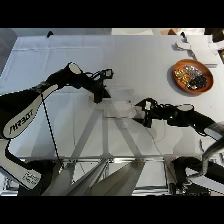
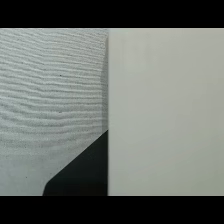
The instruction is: Fold the box and place the chain.
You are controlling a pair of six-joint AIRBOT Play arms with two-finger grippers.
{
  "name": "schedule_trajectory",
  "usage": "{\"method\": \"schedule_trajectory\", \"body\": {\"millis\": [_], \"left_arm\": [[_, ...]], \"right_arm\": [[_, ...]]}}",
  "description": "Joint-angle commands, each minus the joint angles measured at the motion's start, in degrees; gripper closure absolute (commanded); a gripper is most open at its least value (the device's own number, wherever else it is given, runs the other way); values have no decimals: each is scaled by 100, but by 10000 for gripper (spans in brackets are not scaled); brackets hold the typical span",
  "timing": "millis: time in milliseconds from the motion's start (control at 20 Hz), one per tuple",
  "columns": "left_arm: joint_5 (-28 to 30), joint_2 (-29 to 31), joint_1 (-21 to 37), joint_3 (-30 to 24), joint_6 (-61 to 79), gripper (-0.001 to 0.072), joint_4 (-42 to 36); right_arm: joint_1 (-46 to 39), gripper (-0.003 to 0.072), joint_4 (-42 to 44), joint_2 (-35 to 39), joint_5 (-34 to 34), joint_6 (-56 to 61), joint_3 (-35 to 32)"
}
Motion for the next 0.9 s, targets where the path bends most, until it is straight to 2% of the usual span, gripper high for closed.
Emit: {"method": "schedule_trajectory", "body": {"millis": [0,150,200,500,700,850], "left_arm": [[0,-4,-4,-2,2,696,2],[0,-4,-4,-2,2,696,2],[0,-4,-4,-2,2,696,2],[0,-4,-4,-2,2,696,2],[0,-4,-4,-2,2,696,2],[0,-4,-4,-2,2,696,2]], "right_arm": [[118,-7,540,-109,-33,-9,-2],[118,-7,1565,-109,-28,35,-2],[118,-7,1676,-105,-28,201,0],[118,-5,1379,-103,-4,1058,2],[116,-2,1379,-103,13,1058,4],[9,-2,975,-105,4,1067,4]]}}
